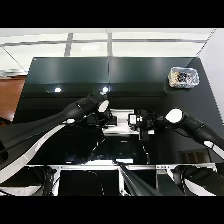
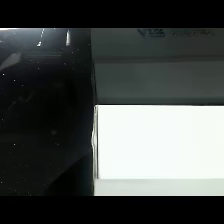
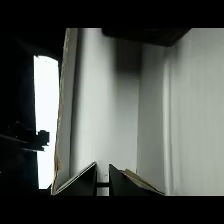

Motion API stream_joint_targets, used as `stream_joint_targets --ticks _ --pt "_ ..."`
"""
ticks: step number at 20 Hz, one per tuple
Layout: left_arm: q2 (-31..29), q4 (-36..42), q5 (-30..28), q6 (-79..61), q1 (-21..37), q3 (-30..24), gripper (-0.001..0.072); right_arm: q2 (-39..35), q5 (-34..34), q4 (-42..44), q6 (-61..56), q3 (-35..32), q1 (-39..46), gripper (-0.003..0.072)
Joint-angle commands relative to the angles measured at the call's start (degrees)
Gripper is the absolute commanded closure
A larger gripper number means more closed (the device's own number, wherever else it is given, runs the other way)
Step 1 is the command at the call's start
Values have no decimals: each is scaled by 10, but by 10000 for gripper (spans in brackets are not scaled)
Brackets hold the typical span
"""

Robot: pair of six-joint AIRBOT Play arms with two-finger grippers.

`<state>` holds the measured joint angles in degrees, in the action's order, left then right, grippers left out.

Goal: Fold the box and place the chain.

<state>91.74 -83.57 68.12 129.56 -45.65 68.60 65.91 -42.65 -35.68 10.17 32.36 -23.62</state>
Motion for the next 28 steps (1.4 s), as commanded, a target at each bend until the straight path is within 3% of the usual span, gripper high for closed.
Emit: stream_joint_targets --ticks 1,8,10,11,12,13,15,17,19,22,24,28 --pt "0 1 -2 -1 0 0 679 20 15 56 0 0 -1 598" --pt "0 1 1 -2 0 0 679 21 16 54 -18 0 -1 597" --pt "0 1 3 -2 0 0 679 21 17 54 -40 0 -1 314" --pt "0 2 3 -2 0 0 679 21 14 51 -42 0 -1 502" --pt "0 2 2 -2 0 0 679 21 14 53 -43 0 -1 468" --pt "0 2 2 -1 0 0 679 21 14 54 -45 0 -1 258" --pt "0 3 1 -1 0 0 679 21 12 50 -66 0 -1 630" --pt "0 3 0 -1 0 0 679 11 10 45 -139 0 0 630" --pt "0 3 0 -1 0 0 679 -19 -28 -19 -257 7 17 630" --pt "0 3 0 -1 0 0 679 -78 -191 -144 -441 39 107 631" --pt "0 3 0 -1 0 0 679 -104 -261 -187 -555 47 209 670" --pt "0 3 -2 -1 0 0 679 -98 -221 -186 -730 11 433 671"
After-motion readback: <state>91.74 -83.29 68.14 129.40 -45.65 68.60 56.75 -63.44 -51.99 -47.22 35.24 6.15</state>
